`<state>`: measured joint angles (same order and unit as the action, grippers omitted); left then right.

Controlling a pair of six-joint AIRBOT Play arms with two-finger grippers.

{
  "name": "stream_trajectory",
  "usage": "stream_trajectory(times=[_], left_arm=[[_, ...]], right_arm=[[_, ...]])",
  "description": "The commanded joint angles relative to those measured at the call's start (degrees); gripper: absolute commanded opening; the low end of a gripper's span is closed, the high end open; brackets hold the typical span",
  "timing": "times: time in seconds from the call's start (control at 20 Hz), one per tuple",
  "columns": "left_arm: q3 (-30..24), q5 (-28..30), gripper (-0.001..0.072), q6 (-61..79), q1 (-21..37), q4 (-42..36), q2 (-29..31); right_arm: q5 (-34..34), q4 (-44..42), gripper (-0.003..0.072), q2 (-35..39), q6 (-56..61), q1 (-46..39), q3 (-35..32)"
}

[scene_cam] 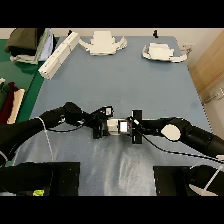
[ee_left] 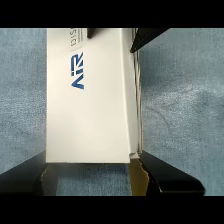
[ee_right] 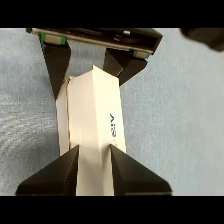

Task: Fold the box.

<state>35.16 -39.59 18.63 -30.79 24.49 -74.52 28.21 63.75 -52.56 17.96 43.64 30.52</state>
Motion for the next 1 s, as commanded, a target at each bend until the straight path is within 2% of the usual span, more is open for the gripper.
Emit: stream_trajectory(times=[0.0, 0.05, 0.25, 0.35, 0.45, 0.5, 0.95], left_arm=[[0.04, 0.15, 0.0482, -0.04, 0.07, -0.07, -0.02], [0.04, 0.15, 0.0482, -0.04, 0.07, -0.07, -0.02], [0.04, 0.15, 0.0482, -0.07, 0.07, -0.07, -0.02], [0.04, 0.15, 0.0482, -0.04, 0.07, -0.07, -0.02], [0.04, 0.15, 0.0483, -0.04, 0.07, -0.07, -0.02], [0.04, 0.15, 0.0482, -0.04, 0.07, -0.07, -0.02], [0.04, 0.15, 0.0482, -0.04, 0.07, -0.07, -0.02]], right_arm=[[-0.90, -0.09, 0.0281, 0.24, 0.02, 0.00, 0.00], [-0.87, -0.09, 0.0215, 0.24, 0.02, 0.00, 0.00], [-0.87, -0.09, 0.0197, 0.61, 0.02, 0.00, 0.00], [-0.79, -0.11, 0.0155, 1.14, 0.02, 0.00, 0.00], [-0.50, -0.11, 0.0146, 1.07, 0.09, 0.00, -0.04], [-0.07, -0.13, 0.0105, 0.92, 0.15, 0.00, -0.07], [1.92, -0.57, 0.0091, -1.53, 0.66, 0.02, -0.09]])
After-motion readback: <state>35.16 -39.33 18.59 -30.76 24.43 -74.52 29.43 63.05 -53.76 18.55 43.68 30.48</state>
